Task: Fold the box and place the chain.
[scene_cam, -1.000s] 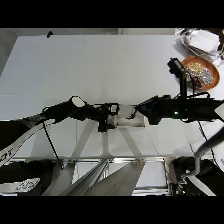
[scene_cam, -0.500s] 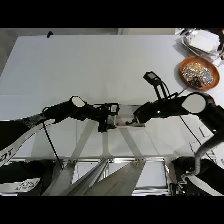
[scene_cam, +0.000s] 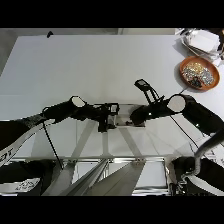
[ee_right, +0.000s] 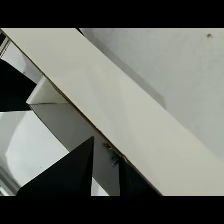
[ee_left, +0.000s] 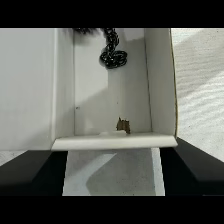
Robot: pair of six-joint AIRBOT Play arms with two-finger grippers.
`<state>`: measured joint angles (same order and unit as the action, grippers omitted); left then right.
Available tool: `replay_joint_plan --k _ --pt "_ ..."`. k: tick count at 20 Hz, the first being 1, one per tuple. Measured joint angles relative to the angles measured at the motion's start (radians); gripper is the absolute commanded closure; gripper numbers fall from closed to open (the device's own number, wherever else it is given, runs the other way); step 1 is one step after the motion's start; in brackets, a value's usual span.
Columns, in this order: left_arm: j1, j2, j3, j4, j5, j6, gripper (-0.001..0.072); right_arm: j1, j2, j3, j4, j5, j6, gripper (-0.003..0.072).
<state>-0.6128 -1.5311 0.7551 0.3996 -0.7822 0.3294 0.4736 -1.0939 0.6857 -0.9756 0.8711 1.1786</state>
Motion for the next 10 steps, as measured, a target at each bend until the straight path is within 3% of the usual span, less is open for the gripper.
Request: replay_joint_plan --k 6,10 --pt "0.0 0.0 0.0 0.0 0.0 0.0 0.039 0.02 0.006 0.002 -0.017 -0.006 -0.005 0.0481" --pt "0.0 0.0 0.0 0.0 0.0 0.0 0.039 0.0 0.088 0.028 -0.082 0.066 0.002 0.0484"
